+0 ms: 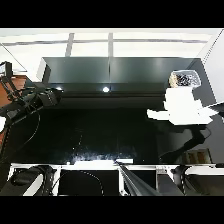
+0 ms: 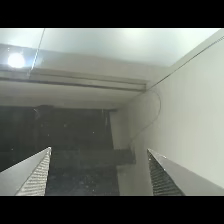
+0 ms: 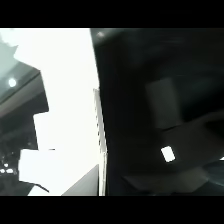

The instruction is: Fold the box and place the chain.

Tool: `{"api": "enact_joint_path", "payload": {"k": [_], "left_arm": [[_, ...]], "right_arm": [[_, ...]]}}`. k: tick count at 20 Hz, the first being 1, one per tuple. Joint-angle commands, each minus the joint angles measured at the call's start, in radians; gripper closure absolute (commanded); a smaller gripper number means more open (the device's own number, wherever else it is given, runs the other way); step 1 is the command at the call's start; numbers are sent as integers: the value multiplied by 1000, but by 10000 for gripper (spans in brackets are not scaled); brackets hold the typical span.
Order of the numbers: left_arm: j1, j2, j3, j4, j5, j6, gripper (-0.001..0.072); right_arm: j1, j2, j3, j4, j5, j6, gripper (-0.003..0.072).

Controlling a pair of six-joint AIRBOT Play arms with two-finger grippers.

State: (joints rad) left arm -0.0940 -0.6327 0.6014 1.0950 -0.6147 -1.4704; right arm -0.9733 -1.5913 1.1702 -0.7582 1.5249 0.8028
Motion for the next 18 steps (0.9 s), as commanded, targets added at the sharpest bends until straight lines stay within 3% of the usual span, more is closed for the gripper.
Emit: {"api": "enact_joint_path", "payload": {"k": [1, 6, 10, 14, 18], "left_arm": [[0, -1, 0, -1, -25, 1, 5], [-17, -3, 0, -11, -81, 5, 5], [-118, -45, 0, -12, -90, 4, 5], [-241, -179, -1, -110, -133, -30, 6], [-280, -370, -1, -288, -134, -13, 7]], "right_arm": [[72, 142, -150, 53, -72, -60, 645], [256, 354, -436, 244, -177, -113, 646], [461, 528, -639, 384, -290, -124, 646], [692, 741, -792, 440, -436, -163, 646], [918, 863, -882, 409, -588, -212, 646]]}}
